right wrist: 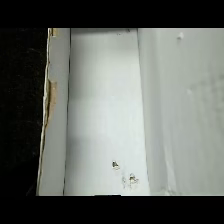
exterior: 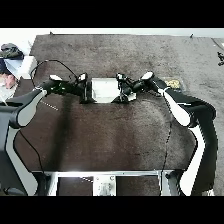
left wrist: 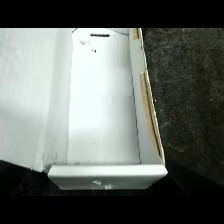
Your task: Fold the box and place the chain.
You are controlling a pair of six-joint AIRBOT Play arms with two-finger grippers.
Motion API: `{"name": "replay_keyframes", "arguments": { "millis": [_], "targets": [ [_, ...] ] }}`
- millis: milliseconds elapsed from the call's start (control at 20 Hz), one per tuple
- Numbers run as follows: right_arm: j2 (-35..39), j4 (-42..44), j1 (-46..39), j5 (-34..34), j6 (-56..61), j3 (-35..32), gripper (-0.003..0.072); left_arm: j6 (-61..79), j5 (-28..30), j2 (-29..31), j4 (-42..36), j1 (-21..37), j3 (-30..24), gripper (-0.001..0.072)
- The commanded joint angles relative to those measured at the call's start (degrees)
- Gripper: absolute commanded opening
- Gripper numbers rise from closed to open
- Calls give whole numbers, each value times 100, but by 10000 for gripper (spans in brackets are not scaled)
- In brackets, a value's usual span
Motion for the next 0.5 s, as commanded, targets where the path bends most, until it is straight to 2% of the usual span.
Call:
{"name": "replay_keyframes", "arguments": {
  "millis": [0,450],
  "targets": [
    [-4,0,4,0,-4,2,266,-7,31,-72,-164,-11,7,720],
    [-4,0,4,0,-4,2,266,48,20,-223,-146,-11,7,720]
  ]
}}
